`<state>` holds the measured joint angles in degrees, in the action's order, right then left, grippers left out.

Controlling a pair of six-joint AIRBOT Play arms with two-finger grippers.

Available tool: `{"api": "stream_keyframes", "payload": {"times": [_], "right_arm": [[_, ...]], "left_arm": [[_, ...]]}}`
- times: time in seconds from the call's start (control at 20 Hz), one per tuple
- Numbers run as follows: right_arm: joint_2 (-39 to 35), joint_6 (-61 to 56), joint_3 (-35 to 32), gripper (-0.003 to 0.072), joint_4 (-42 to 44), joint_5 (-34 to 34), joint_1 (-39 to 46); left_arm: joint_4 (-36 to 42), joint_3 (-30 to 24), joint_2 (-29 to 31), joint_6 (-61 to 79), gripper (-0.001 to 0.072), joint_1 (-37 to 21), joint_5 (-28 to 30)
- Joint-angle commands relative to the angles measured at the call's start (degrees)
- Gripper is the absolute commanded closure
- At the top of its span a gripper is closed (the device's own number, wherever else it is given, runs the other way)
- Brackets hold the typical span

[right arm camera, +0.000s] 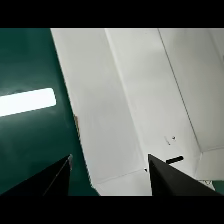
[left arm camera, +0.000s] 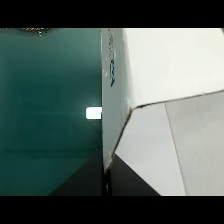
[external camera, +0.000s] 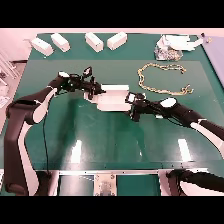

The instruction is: Fold the box and place the chain.

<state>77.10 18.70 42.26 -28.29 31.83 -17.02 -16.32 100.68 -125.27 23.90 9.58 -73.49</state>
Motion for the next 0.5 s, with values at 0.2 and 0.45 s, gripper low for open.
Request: {"api": "stream_keyframes", "payload": {"times": [0.2,0.45], "right_arm": [[1.16,0.07,-0.07,0.0107,-2.47,-2.34,-1.09],[2.14,1.53,0.07,0.0107,-2.36,-5.75,-1.09]], "left_arm": [[0.0,-0.02,-0.04,0.02,0.0689,-0.04,-0.02],[0.0,-0.02,-0.04,0.02,0.069,-0.04,-0.02]]}}
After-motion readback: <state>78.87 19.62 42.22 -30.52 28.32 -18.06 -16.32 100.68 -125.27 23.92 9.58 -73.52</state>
